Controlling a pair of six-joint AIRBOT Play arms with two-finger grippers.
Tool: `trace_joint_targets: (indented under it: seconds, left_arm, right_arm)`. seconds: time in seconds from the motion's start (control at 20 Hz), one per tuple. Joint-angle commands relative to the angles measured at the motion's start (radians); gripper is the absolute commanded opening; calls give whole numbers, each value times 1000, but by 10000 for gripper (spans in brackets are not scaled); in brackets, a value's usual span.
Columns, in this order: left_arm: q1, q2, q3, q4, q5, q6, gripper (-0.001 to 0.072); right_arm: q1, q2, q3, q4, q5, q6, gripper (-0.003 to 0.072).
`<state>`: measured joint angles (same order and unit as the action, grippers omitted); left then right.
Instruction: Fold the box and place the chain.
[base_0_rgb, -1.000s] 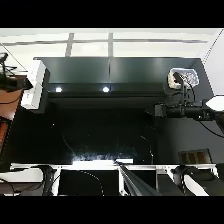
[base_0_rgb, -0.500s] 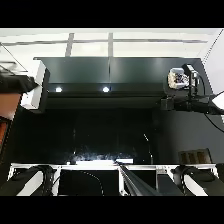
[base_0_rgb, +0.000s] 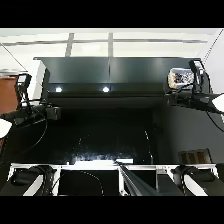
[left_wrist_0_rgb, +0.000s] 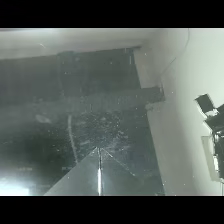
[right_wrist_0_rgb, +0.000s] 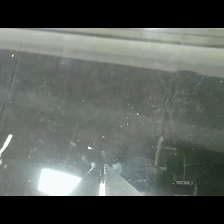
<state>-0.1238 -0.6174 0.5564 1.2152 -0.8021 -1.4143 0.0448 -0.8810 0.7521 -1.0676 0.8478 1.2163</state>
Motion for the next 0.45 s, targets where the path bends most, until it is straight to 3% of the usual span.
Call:
trace_joint_targets:
  seconds: [0.0, 0.4]
  left_arm:
    - [-12, 14, -22, 2, 13, -5, 27]
    - [-12, 10, -22, 2, 13, -5, 27]
  right_arm:
    - [1, 1, 0, -7, -11, 3, 37]
    - [1, 1, 0, -7, -11, 3, 37]
